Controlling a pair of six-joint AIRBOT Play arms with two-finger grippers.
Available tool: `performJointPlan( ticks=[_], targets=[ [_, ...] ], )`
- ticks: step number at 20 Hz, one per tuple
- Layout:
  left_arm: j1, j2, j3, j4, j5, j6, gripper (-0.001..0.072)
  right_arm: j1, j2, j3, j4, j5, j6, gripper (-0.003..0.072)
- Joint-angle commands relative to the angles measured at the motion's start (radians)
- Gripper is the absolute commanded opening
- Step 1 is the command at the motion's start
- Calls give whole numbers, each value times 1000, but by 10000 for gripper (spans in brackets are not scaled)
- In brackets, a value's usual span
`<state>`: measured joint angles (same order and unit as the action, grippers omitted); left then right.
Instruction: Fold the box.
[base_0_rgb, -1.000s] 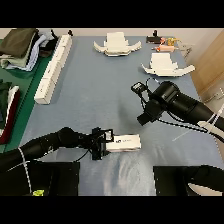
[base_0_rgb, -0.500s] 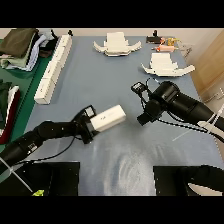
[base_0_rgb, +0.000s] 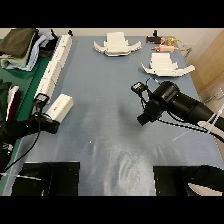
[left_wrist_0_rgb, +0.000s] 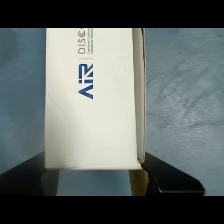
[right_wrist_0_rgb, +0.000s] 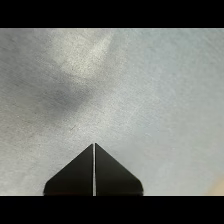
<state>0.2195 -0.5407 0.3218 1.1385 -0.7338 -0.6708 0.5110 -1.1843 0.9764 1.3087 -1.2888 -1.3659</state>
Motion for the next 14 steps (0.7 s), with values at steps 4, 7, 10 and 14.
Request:
performJointPlan(
  ticks=[4,7,10,14],
  targets=[
    [259,-4,1,41,-42,-18,442,0,-1,1,0,0,0,13],
    [319,-21,1,51,-63,-18,442,0,-1,1,0,0,0,13],
    [391,-23,1,50,-61,-19,442,0,-1,1,0,0,0,13],
    [456,-66,1,39,-23,-26,442,0,-1,1,0,0,0,13]
  ],
)
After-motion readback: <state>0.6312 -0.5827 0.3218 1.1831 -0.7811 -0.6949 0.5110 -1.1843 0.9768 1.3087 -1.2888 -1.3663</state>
